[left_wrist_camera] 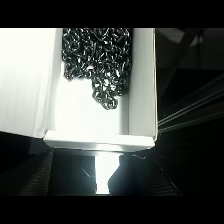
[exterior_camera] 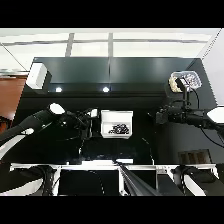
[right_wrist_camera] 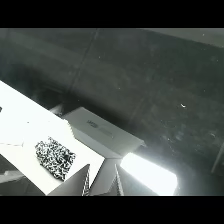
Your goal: Fold the box and place the chain.
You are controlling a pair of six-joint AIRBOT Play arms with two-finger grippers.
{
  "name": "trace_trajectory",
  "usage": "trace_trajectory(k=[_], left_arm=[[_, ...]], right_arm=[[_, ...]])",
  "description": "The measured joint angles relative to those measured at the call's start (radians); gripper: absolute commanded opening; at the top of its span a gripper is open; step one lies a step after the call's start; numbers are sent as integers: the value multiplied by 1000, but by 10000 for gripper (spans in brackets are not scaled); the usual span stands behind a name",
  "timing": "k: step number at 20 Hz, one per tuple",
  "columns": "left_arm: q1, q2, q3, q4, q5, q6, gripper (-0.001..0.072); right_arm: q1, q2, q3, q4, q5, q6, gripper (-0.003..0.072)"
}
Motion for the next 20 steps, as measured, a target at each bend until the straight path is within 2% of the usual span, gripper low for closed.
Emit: trace_trajectory(k=[10,14,15,17,18,19,20], left_arm=[[-18,0,2,-11,47,-27,708],[-56,0,4,-10,74,-15,703],[-65,0,4,-10,82,-11,663],[-78,0,4,-10,101,-6,452],[-81,0,5,-10,103,-3,420],[-84,0,5,-9,105,-3,420],[-85,0,5,-9,109,-3,420]], right_arm=[[0,0,0,0,-1,0,194],[0,0,0,0,-1,0,194],[0,0,0,0,-1,0,195],[0,0,0,0,1,0,196],[0,0,0,0,2,0,261],[1,0,0,4,2,0,579],[2,0,0,10,-1,7,701]])
